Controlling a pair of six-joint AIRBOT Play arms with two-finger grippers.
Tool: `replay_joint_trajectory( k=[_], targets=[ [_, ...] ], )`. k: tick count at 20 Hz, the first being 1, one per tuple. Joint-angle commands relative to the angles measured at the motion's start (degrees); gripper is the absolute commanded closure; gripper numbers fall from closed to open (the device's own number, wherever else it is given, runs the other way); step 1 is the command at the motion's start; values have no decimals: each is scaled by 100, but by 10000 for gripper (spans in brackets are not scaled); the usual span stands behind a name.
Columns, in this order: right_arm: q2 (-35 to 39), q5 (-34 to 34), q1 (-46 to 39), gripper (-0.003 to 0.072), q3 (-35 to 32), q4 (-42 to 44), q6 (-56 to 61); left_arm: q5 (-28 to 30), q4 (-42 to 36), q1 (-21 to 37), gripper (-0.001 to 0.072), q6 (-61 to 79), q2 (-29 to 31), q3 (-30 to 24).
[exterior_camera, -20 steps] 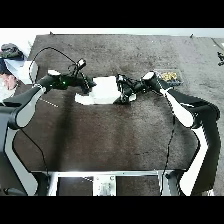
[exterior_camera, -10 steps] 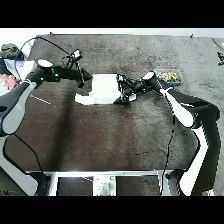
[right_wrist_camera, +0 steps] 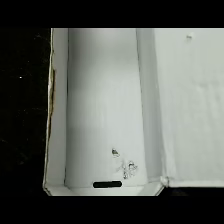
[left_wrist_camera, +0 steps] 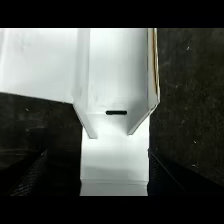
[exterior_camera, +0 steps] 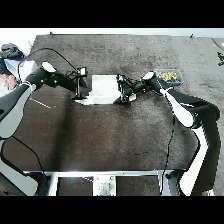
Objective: Fold the box and place the chain.
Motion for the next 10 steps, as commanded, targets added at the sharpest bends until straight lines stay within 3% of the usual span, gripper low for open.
replay_joint_trajectory(
  k=[1, 5, 10],
  targets=[
    [-4, 2, 4, 283, -2, 2, 2, 503, 177, -111, -11, 125, 11, -345],
    [-4, 2, 4, 283, -2, 4, 2, 968, 144, -376, -11, 103, 9, -400],
    [-4, 2, 4, 283, -2, 4, 2, 1021, 33, -483, -10, -50, 9, -400]
  ],
)
